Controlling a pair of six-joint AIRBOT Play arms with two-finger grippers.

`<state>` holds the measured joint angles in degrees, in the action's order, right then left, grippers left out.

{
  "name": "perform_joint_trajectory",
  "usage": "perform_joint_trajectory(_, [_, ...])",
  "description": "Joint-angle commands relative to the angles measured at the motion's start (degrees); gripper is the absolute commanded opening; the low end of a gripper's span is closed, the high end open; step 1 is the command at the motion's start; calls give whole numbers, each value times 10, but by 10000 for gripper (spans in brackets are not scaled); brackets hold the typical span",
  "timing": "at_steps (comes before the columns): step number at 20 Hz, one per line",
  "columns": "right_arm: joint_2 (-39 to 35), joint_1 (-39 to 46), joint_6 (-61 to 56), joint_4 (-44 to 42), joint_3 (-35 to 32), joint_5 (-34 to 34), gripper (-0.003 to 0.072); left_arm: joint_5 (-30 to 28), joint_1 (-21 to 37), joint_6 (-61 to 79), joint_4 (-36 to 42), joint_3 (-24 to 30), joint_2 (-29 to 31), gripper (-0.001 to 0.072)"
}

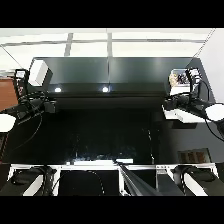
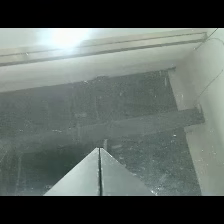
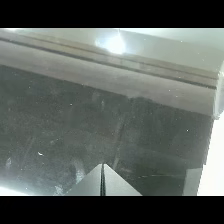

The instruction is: Fold the box and place the chain.

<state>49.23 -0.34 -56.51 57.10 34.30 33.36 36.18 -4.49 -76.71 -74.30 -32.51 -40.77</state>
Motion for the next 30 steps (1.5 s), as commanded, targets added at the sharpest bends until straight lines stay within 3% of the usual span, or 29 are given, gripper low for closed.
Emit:
perform_joint_trajectory(1, [0,0,0,0,0,0,17,0,1,0,0,0,0,29])
perform_joint_trajectory(13, [0,0,0,-17,0,-3,17,0,1,0,0,0,0,29])
perform_joint_trajectory(19, [0,0,0,-90,0,-97,20,-5,1,0,0,0,0,28])
perform_joint_trajectory(20, [0,0,0,-81,0,-108,104,-22,1,0,0,0,0,29])
perform_joint_trajectory(21, [1,0,0,-66,0,-113,540,-43,1,0,0,0,0,29])
perform_joint_trajectory(22, [4,0,0,-48,0,-117,720,-67,1,0,0,0,-1,29])
perform_joint_trajectory(25, [24,43,-50,-15,8,-150,720,-129,1,0,0,0,-1,29])
perform_joint_trajectory(27, [55,144,-117,10,45,-142,720,-155,1,0,0,0,-1,29])
perform_joint_trajectory(29, [106,256,-123,39,106,-89,720,-179,1,0,0,0,-1,36])
perform_joint_trajectory(30, [136,307,-123,51,142,-50,720,-186,1,0,0,0,-2,211])
